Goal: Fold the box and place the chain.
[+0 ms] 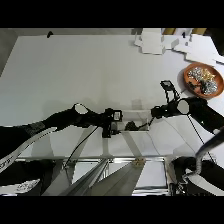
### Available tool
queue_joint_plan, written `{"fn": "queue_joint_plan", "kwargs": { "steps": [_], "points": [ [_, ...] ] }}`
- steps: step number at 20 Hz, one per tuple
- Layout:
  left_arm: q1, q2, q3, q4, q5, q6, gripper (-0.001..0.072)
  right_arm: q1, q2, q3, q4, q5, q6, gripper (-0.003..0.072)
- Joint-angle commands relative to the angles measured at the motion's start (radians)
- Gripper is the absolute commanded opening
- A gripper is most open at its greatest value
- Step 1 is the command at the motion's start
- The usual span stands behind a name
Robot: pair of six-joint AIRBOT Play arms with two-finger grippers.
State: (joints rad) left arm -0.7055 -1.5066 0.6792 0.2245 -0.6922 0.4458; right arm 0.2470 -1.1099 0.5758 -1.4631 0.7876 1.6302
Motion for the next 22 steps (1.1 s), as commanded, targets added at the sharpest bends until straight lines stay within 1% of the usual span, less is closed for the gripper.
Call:
{"fn": "queue_joint_plan", "kwargs": {
  "steps": [1,3,9,22],
  "points": [
    [0.000,0.001,0.000,0.000,0.000,0.000,0.0271,0.001,-0.001,-0.001,-0.012,0.007,0.016,0.0267],
    [0.000,0.001,0.000,0.000,0.000,0.000,0.0271,0.001,-0.004,-0.001,-0.034,0.005,0.039,0.0267],
    [0.000,0.001,0.000,0.000,0.000,0.000,0.0271,0.001,-0.006,-0.001,-0.033,-0.022,0.039,0.0267],
    [0.000,0.001,0.000,0.000,0.000,0.000,0.0271,0.000,-0.006,-0.001,-0.059,-0.026,0.049,0.0266]
  ]
}}
